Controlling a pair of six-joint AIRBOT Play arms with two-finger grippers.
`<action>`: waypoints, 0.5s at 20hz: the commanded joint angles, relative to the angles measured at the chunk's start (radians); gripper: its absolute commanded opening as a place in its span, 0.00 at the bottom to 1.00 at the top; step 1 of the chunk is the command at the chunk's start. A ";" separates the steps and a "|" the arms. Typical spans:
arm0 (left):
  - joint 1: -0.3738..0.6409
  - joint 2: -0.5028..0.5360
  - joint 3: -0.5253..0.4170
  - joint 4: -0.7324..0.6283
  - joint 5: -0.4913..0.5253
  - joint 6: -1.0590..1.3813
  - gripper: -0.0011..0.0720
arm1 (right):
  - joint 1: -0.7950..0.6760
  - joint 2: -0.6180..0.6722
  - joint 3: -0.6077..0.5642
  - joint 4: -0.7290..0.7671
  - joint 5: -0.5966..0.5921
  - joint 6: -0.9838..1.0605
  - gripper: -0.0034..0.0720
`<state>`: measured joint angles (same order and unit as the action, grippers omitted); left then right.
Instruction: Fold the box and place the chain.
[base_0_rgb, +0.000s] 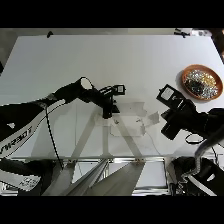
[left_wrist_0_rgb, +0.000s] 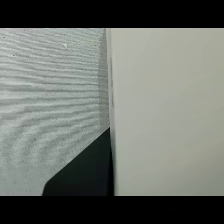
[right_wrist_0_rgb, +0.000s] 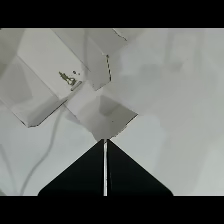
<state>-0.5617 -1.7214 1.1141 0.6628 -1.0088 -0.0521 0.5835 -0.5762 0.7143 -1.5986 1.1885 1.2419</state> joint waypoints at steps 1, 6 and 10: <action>-0.001 -0.001 0.000 0.000 -0.001 0.000 0.03 | 0.000 0.000 -0.001 0.006 0.057 -0.180 0.06; -0.001 -0.001 0.000 0.000 0.000 0.000 0.03 | 0.003 0.105 -0.087 0.036 -0.200 -0.180 0.05; -0.001 -0.001 0.000 0.000 0.000 0.000 0.03 | 0.003 0.126 -0.285 0.171 -0.240 -0.451 0.06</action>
<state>-0.5621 -1.7214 1.1141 0.6628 -1.0100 -0.0521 0.5858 -0.4671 0.5373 -1.5276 1.0138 0.9794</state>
